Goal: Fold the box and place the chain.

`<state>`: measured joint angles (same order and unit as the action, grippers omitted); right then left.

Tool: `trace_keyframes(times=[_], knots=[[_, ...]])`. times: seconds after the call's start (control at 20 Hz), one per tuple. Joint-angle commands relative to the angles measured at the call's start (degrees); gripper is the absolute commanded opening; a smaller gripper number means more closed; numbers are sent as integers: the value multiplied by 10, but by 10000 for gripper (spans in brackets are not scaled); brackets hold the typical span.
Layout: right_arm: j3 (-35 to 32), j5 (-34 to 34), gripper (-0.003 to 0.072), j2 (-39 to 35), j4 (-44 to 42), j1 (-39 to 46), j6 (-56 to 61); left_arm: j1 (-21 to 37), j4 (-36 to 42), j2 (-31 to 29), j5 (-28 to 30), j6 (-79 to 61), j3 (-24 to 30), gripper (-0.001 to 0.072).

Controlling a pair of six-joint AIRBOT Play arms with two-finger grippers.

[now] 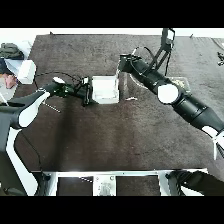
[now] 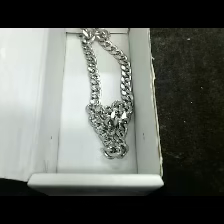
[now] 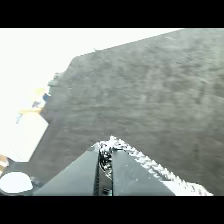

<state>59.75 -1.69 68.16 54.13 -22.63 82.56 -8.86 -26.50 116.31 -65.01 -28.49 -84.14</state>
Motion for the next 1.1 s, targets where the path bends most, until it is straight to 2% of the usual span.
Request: trace_keyframes(times=[0.0, 0.25, 0.45, 0.65, 0.75, 0.95, 1.0, 1.05], knots=[[1, -40, -14, 26, 0, -33, 0, 0, 0, 0, 0, 0, 0, 354], [10, -51, -14, 64, 0, -58, 17, 0, 0, 0, 0, 0, 0, 355], [62, -45, -14, 64, 23, -61, 10, 0, 0, 0, 0, 0, 0, 355], [75, 18, -14, 79, 51, -57, 10, 0, 0, 0, 0, 0, 0, 354], [75, 60, -12, 103, 50, -48, 10, 0, 0, 0, 0, 0, 0, 354], [75, 102, 6, 161, 51, -22, 10, 0, 0, 0, 0, 0, 0, 355], [75, 130, 201, 165, 57, -14, 10, 0, 0, 0, 0, 0, 0, 355], [75, 165, 366, 163, 79, -5, 10, 0, 0, 0, 0, 0, 0, 355]])
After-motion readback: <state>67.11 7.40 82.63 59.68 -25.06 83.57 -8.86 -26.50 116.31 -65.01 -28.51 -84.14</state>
